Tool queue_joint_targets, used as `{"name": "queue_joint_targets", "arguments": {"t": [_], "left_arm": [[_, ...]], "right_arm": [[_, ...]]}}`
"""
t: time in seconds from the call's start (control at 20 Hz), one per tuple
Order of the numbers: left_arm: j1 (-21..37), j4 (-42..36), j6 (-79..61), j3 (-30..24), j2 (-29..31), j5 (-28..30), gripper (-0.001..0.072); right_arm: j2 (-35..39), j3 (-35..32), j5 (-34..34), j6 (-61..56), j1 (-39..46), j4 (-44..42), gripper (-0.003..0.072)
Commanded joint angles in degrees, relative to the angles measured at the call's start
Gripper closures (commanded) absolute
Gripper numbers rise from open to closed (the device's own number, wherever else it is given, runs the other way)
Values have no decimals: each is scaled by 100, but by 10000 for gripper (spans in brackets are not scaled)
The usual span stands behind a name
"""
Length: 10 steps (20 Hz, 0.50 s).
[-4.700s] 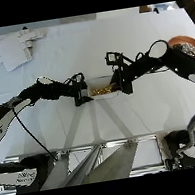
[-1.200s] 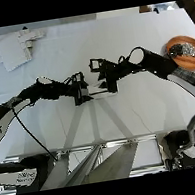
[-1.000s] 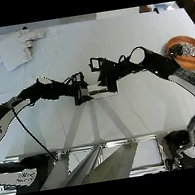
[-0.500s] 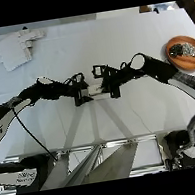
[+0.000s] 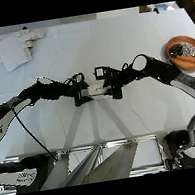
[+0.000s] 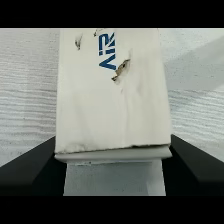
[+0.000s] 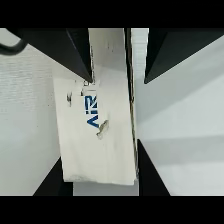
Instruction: Fold the box and place the chain.
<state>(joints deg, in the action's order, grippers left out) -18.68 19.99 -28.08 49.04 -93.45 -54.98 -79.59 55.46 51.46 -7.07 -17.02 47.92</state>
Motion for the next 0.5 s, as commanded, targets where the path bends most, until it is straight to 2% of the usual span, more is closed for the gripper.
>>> {"name": "queue_joint_targets", "arguments": {"t": [0.0, 0.1, 0.15, 0.25, 0.35, 0.45], "left_arm": [[2, 0, -2, 0, -2, 11, 618], [2, 0, -2, 0, -2, 11, 618], [2, 0, -2, 0, -2, 11, 618], [2, 0, -2, 0, -2, 11, 618], [2, 0, -2, 0, -2, 11, 618], [2, -2, -2, 0, -2, 11, 618]], "right_arm": [[334, 0, -52, -66, -4, -81, 320], [485, 0, -52, -393, -4, -299, 338], [490, 0, -50, -710, -4, -638, 382], [446, 0, -63, -1419, -4, -1292, 484], [334, 0, -149, -2186, -4, -1674, 675], [149, 0, -160, -2841, -4, -1690, 675]]}}
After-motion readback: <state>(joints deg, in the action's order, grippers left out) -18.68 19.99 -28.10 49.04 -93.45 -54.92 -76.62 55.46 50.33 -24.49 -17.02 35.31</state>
